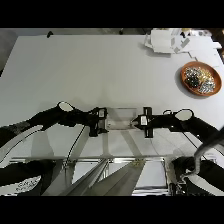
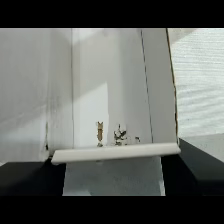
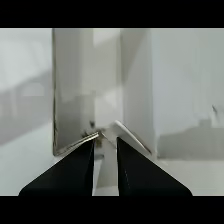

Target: Fold the box and place the chain.

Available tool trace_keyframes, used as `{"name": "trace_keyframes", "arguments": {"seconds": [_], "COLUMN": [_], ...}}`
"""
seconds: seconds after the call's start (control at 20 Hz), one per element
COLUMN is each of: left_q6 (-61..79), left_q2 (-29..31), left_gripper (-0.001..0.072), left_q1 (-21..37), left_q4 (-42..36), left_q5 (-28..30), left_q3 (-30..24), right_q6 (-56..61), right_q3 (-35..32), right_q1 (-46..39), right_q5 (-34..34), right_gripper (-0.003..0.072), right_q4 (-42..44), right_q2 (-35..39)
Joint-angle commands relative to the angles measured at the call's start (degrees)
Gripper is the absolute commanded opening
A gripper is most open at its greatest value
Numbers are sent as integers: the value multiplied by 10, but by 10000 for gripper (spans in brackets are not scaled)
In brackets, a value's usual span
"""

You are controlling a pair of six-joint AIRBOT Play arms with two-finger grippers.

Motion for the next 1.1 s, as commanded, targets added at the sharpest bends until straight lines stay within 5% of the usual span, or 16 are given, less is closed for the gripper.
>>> {"name": "trace_keyframes", "arguments": {"seconds": [0.0, 0.1, 0.25, 0.45, 0.5, 0.65, 0.7, 0.9, 1.05], "left_q6": [0, 0, 0, 0, 0, 0, 0, 0, 0], "left_q2": [0, 0, 0, 0, 0, 0, 0, 0, 0], "left_gripper": [138, 139, 139, 138, 138, 138, 139, 139, 139], "left_q1": [0, 0, 0, 0, 0, 0, 0, 0, 0], "left_q4": [0, 0, 0, 0, 0, 0, 0, 0, 0], "left_q5": [0, 0, 0, 0, -1, 0, 0, 0, 0], "left_q3": [0, 0, 0, 0, 0, 0, 0, 0, 0], "right_q6": [-29, -28, -28, -21, -21, 38, 70, 243, 368], "right_q3": [0, 0, 0, 0, 0, 0, 0, 0, 1], "right_q1": [20, 20, 20, 19, 19, 19, 19, -10, -70], "right_q5": [-1, -2, -4, -14, -15, -14, -15, 8, 58], "right_gripper": [160, 214, 398, 456, 436, 81, 28, 28, 16], "right_q4": [30, 30, 30, 30, 27, -22, -56, -207, -223], "right_q2": [-13, -18, -22, -22, -22, -2, 14, 101, 177]}}
